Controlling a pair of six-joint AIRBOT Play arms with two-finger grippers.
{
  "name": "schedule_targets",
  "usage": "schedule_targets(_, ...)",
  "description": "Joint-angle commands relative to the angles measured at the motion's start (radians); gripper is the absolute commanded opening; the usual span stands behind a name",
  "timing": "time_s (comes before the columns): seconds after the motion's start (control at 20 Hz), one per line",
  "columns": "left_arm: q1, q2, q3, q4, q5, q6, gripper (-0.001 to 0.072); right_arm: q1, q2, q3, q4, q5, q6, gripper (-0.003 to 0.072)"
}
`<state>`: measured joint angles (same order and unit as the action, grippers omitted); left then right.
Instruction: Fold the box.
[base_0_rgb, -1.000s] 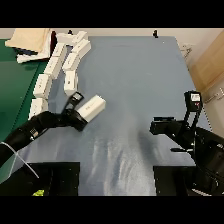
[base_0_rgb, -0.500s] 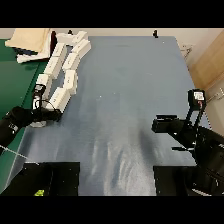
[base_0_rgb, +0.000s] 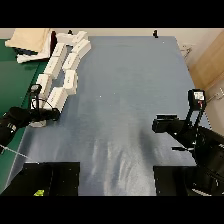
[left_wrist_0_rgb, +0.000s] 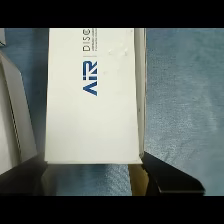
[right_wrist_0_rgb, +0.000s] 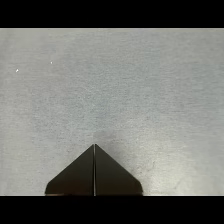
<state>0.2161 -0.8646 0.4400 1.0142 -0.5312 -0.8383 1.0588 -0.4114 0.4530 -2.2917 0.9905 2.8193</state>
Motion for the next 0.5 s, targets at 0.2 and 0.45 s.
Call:
schedule_targets(0.2,0.002,-0.024,-0.001,-0.075,-0.048,0.0,0.044,0.0,-0.001,0.001,0.002,-0.004,0.0,0.0001)
schedule_targets(0.45,0.002,-0.098,0.0,-0.075,-0.064,0.0,0.0441,0.0,0.0,0.001,0.002,-0.004,0.0,0.0001)
